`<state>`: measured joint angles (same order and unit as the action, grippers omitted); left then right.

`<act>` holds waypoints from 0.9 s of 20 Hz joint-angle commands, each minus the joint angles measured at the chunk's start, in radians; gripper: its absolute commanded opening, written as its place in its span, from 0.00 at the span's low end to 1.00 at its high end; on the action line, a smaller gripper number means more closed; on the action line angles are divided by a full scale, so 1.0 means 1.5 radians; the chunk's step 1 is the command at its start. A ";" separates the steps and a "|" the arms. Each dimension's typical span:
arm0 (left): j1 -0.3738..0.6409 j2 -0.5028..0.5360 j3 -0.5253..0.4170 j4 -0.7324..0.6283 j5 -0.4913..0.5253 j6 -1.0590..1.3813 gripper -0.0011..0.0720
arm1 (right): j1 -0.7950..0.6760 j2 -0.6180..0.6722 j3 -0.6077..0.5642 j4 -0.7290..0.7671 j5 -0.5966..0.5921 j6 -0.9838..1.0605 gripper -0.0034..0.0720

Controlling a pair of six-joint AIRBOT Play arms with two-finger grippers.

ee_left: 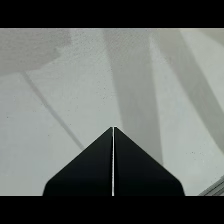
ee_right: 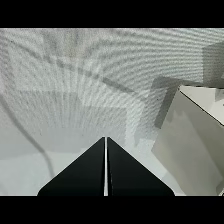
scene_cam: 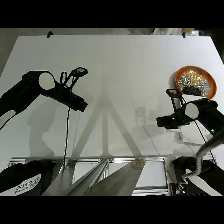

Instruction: Fold the box and place the chain.

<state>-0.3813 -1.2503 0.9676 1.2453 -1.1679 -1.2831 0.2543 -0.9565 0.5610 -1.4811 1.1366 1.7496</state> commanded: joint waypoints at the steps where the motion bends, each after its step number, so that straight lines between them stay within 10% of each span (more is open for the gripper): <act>1: 0.001 0.001 0.000 0.000 0.000 0.000 0.03 | -0.001 0.001 0.000 0.000 0.000 0.000 0.06; 14: 0.001 0.001 0.000 0.001 0.001 0.000 0.03 | -0.010 0.001 0.014 -0.035 -0.029 0.000 0.06; 18: 0.001 0.001 0.000 0.000 0.000 0.000 0.03 | -0.169 0.017 0.109 -0.062 0.012 -0.072 0.06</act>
<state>-0.3813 -1.2503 0.9676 1.2457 -1.1679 -1.2831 0.1333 -0.9443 0.6464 -1.5314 1.1156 1.7222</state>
